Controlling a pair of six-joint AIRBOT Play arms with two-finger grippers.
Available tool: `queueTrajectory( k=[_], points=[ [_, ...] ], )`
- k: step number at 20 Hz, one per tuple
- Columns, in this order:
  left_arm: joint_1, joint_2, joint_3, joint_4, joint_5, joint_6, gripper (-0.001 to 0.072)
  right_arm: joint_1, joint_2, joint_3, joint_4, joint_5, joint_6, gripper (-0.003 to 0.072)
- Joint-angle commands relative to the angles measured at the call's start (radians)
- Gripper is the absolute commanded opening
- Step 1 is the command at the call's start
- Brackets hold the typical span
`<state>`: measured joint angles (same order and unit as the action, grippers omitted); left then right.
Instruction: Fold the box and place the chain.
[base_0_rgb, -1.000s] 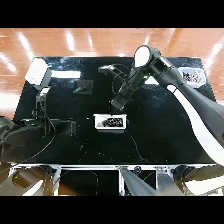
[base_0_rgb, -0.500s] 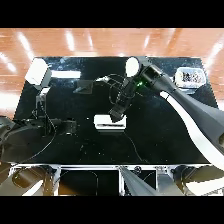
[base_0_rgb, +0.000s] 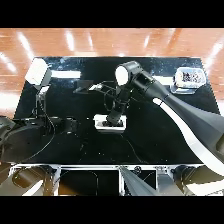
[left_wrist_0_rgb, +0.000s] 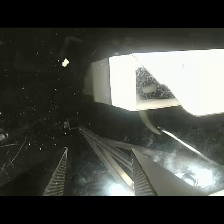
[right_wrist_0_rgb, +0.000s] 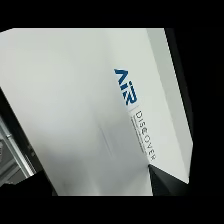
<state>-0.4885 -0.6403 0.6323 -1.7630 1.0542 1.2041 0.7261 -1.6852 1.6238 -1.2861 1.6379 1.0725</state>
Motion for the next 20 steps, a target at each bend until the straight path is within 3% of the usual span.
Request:
queueTrajectory(
  k=[1, 7, 10, 13, 16, 20],
  points=[
    [0.001, 0.000, -0.001, 0.000, -0.012, 0.001, 0.0507, 0.030, 0.002, 0.001, -0.023, -0.026, -0.016, 0.0683],
    [0.001, 0.000, -0.001, 0.000, -0.012, 0.000, 0.0508, -0.011, 0.069, 0.079, -0.019, 0.007, -0.041, 0.0684],
    [0.001, 0.000, -0.001, 0.000, -0.012, 0.000, 0.0508, -0.075, 0.085, 0.138, -0.021, -0.077, -0.076, 0.0684],
    [0.001, 0.000, -0.001, 0.000, -0.012, 0.000, 0.0507, -0.155, 0.067, 0.139, -0.024, -0.154, -0.093, 0.0684],
    [0.001, 0.000, -0.001, 0.000, -0.012, 0.000, 0.0508, -0.184, 0.027, 0.116, -0.023, -0.064, -0.081, 0.0683],
    [0.001, 0.000, -0.001, 0.000, -0.012, 0.000, 0.0507, -0.151, 0.025, 0.012, 0.077, -0.031, -0.082, 0.0683]
  ],
)
